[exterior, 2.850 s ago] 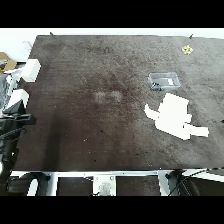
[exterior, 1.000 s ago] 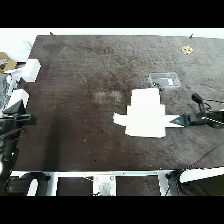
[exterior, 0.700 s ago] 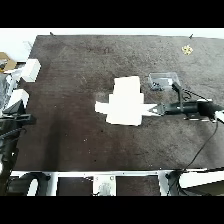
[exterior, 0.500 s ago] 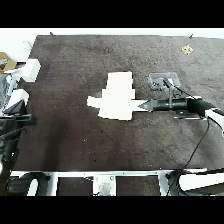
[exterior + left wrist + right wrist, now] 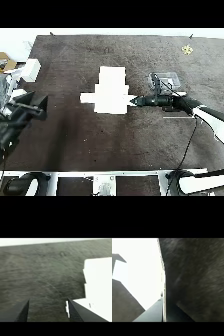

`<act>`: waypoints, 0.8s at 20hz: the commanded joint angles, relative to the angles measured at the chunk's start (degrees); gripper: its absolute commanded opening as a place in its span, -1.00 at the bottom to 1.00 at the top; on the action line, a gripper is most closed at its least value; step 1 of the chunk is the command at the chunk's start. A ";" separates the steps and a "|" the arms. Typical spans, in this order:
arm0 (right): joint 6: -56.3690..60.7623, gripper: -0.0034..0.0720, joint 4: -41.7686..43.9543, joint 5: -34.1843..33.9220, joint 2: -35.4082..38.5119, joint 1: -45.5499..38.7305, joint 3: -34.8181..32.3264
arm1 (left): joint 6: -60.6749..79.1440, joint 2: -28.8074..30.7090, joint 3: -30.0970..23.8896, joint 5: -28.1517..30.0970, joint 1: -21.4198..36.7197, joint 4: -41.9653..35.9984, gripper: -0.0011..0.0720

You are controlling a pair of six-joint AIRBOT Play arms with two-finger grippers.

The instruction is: Fold the box and place the chain.

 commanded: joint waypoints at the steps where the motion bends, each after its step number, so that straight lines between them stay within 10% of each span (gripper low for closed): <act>1: -1.66 -0.90 -2.23 -4.66 0.02 0.74 0.55 | 0.48 -18.16 10.84 -12.13 0.07 -0.07 0.45; 8: -5.05 -0.90 -2.21 -4.44 0.02 0.74 0.55 | 1.03 -56.24 40.92 -40.06 0.04 2.86 0.44; 16: -7.41 -0.90 -3.50 -4.00 0.02 0.76 0.55 | -9.20 -81.59 75.30 -47.23 -5.90 17.66 0.45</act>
